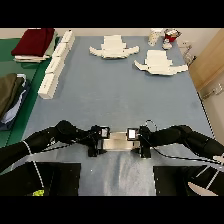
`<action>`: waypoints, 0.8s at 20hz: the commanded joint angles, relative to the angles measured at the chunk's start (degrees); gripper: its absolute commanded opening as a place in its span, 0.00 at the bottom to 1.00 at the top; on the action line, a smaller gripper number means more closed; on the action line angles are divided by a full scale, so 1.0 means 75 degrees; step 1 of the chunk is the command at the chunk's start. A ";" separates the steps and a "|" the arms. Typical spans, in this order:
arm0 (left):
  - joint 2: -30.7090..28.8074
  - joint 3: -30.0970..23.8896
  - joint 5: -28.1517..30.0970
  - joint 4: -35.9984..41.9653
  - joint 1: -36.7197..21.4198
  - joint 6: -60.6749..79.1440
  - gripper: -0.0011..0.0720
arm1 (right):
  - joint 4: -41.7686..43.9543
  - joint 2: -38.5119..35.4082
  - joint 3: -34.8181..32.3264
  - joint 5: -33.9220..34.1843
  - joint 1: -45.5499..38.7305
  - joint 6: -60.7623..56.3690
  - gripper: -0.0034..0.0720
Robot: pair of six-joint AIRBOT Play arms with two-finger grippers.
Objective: Fold the box.
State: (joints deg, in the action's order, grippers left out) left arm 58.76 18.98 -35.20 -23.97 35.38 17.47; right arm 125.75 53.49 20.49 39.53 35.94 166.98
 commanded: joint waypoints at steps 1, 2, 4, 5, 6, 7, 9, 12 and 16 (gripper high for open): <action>-0.0003 0.0012 0.0114 -0.0041 0.0000 -0.0134 0.75 | 0.0003 0.0000 0.0003 -0.0006 -0.0003 -0.0003 0.72; -0.0003 0.0012 0.0111 -0.0041 0.0000 -0.0134 0.75 | 0.0003 0.0000 0.0003 -0.0003 -0.0003 -0.0003 0.73; 0.0026 0.0038 0.0099 -0.0055 0.0000 -0.0160 0.75 | 0.0003 0.0000 0.0003 -0.0006 -0.0003 0.0000 0.72; 0.0038 0.0052 0.0102 -0.0108 0.0000 -0.0224 0.75 | 0.0003 0.0000 0.0003 -0.0006 -0.0003 -0.0003 0.72; 0.0055 0.0067 0.0102 -0.0122 -0.0003 -0.0262 0.75 | 0.0003 0.0000 0.0003 -0.0003 -0.0003 -0.0003 0.73; 0.0067 0.0082 0.0102 -0.0122 -0.0003 -0.0291 0.75 | 0.0003 0.0000 0.0003 -0.0006 -0.0003 -0.0003 0.72; 0.0067 0.0082 0.0102 -0.0122 -0.0003 -0.0291 0.75 | 0.0003 0.0000 0.0003 -0.0006 -0.0003 -0.0003 0.72; 0.0067 0.0082 0.0105 -0.0122 -0.0003 -0.0306 0.75 | 0.0003 0.0000 0.0003 -0.0003 -0.0003 -0.0003 0.73; 0.0067 0.0082 0.0102 -0.0119 -0.0003 -0.0306 0.75 | 0.0003 0.0000 0.0003 -0.0003 -0.0003 -0.0003 0.73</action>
State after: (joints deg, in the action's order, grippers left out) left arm 59.22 19.57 -34.52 -24.86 35.40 15.27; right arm 125.75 53.49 20.47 39.51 35.94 166.95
